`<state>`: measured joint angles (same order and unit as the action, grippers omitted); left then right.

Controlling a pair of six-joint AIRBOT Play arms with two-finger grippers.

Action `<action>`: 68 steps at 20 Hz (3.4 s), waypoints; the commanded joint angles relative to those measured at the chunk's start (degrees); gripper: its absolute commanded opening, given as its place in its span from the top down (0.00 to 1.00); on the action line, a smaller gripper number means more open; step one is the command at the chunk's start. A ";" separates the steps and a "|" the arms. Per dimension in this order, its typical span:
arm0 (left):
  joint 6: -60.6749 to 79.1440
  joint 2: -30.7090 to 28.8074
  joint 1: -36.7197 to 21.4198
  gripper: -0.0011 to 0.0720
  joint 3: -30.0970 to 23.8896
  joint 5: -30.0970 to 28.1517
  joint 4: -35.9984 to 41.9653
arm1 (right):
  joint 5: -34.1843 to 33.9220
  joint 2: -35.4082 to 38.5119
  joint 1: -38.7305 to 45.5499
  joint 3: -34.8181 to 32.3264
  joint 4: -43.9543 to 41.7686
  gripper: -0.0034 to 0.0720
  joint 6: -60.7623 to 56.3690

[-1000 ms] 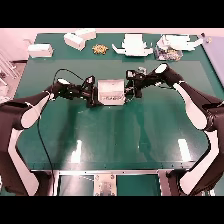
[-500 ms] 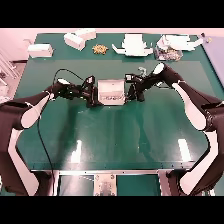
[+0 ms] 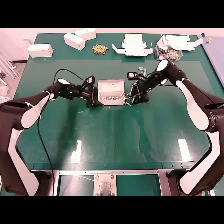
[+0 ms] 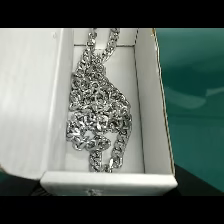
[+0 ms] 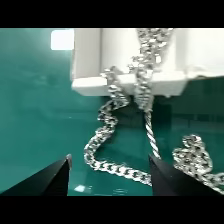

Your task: Fold the box and place the chain.

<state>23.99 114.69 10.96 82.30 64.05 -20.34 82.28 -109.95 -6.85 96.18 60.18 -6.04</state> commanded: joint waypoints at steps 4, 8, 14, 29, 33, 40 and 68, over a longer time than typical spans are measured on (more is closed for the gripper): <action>0.02 -0.04 -0.02 0.43 0.00 -0.02 0.00 | -0.26 0.07 2.12 1.11 -1.42 0.15 -2.95; 0.02 -0.04 -0.02 0.44 0.02 -0.02 -0.02 | -1.09 0.02 2.08 1.09 -0.98 0.15 -0.02; 0.02 -0.04 0.00 0.44 0.02 0.00 -0.02 | -12.46 0.02 2.56 -3.13 1.18 0.16 16.50; 0.00 -0.04 -0.02 0.44 0.02 0.02 0.00 | -14.80 -0.35 -0.44 -4.28 1.01 0.43 21.00; 0.00 -0.04 -0.02 0.44 0.00 0.04 -0.02 | -12.33 -1.70 -0.55 -4.35 1.99 0.49 16.50; 0.00 -0.04 0.00 0.44 0.02 0.04 0.00 | -12.20 -2.51 -0.90 -4.22 1.97 0.95 8.79; 0.00 -0.04 -0.02 0.44 0.02 0.02 -0.02 | -31.61 34.73 -10.23 -4.17 -20.79 0.95 1.46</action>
<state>23.97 114.69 10.96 82.30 64.12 -20.34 60.51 -79.40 -13.28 91.94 40.62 -4.45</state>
